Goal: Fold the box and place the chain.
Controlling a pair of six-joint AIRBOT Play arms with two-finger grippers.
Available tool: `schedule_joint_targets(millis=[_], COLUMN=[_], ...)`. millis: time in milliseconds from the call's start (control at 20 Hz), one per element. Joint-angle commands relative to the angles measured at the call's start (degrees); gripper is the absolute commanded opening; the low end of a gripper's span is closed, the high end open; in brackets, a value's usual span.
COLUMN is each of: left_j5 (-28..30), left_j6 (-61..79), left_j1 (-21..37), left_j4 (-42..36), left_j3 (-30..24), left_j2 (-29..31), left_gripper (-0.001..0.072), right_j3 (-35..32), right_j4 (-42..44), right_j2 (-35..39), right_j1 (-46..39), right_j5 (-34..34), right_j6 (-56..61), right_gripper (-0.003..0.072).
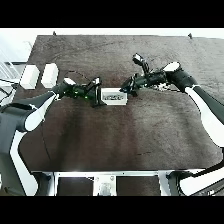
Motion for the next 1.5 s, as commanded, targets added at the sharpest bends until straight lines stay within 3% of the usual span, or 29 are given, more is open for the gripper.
schedule_joint_targets(millis=[0,300,550,1000,1450], left_j5=[0.0,0.0,0.0,0.0,0.0], left_j6=[0.0,0.0,0.0,0.0,0.0], left_j1=[0.0,0.0,0.0,0.0,0.0], left_j4=[0.0,0.0,0.0,0.0,0.0], left_j3=[0.0,0.0,0.0,0.0,0.0], left_j2=[0.0,0.0,0.0,0.0,0.0], left_gripper=[0.0469,0.0469,0.0469,0.0469,0.0469], right_j3=[0.2,0.2,1.0,1.5,1.6], right_j4=[-2.8,-5.5,-5.1,-5.2,-6.2], right_j2=[-0.1,-0.1,-0.1,-3.3,-4.0], right_j1=[1.9,3.6,3.7,4.7,4.7], right_j5=[-0.8,-0.8,-7.7,-1.7,-5.0], right_j6=[-0.4,-1.4,-4.2,-4.2,-4.9], right_gripper=[0.0275,0.0295,0.0295,0.0295,0.0295])
